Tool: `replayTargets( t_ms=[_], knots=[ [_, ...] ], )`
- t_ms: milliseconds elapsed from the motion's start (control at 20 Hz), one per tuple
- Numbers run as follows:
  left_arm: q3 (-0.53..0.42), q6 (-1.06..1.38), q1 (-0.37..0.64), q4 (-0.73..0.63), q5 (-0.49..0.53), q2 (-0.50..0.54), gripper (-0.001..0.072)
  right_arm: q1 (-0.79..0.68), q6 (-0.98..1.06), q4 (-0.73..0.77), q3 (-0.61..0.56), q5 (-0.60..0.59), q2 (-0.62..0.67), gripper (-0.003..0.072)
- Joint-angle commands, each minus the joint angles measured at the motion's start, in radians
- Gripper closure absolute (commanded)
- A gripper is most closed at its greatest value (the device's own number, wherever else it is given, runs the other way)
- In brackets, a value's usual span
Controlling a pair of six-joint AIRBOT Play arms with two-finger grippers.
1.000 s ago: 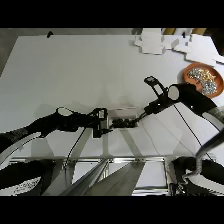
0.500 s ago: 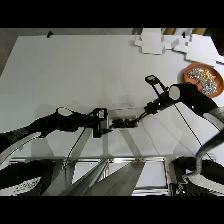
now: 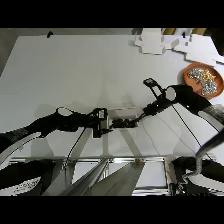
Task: Fold the box and place the chain.
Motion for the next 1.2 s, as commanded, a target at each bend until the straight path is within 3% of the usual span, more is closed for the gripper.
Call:
replayTargets(
  t_ms=[0, 200, 900, 1050, 1150],
  knots=[
    [0.0, 0.0, 0.0, 0.0, 0.0, 0.0, 0.0498, 0.001, 0.0, 0.002, -0.007, -0.007, -0.003, 0.0607],
    [0.0, 0.0, 0.0, 0.0, 0.0, 0.0, 0.0498, 0.004, -0.001, 0.029, -0.007, -0.007, -0.002, 0.067],
    [0.0, 0.0, 0.0, 0.0, 0.0, 0.0, 0.0498, 0.026, -0.019, 0.023, -0.008, 0.006, 0.093, 0.0666],
    [0.0, 0.0, 0.0, 0.0, 0.0, 0.0, 0.0498, 0.026, -0.019, 0.023, -0.008, 0.006, 0.074, 0.0496],
    [0.0, 0.0, 0.0, 0.0, 0.0, 0.0, 0.0498, 0.026, -0.019, 0.022, -0.008, 0.01, 0.049, 0.0494]
  ],
)
